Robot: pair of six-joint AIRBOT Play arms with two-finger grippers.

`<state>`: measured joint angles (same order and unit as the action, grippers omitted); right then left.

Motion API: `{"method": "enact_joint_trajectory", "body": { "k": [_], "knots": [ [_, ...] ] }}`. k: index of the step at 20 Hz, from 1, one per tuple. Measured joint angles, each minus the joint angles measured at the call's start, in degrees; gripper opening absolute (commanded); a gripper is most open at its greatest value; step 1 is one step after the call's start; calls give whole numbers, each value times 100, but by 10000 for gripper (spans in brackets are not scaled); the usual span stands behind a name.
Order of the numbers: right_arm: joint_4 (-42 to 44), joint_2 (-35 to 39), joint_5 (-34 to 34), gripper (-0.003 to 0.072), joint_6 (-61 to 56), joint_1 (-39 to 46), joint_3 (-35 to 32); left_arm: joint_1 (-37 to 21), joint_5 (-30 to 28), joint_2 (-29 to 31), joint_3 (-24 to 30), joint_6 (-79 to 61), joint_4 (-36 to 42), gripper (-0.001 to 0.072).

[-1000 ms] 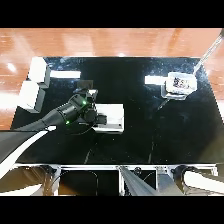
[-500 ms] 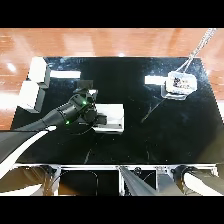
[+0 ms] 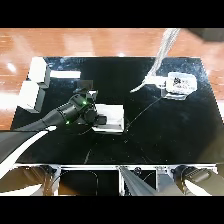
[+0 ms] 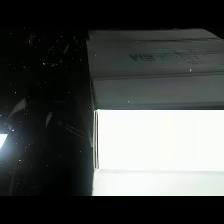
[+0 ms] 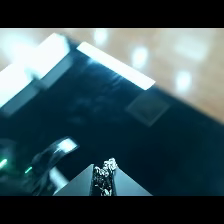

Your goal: Fold the box and place the chain.

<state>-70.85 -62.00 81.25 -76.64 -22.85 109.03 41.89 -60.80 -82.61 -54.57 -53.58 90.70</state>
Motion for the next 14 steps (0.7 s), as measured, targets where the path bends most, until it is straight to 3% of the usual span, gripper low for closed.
{"method": "enact_joint_trajectory", "body": {
  "k": [7,14],
  "knots": [
    [-120,37,81,24,-28,-1384,-804,0,-26,0,0,-2,0,22],
    [87,7,-68,24,-87,-1751,-1429,0,-28,0,2,-2,2,22]
  ]
}}
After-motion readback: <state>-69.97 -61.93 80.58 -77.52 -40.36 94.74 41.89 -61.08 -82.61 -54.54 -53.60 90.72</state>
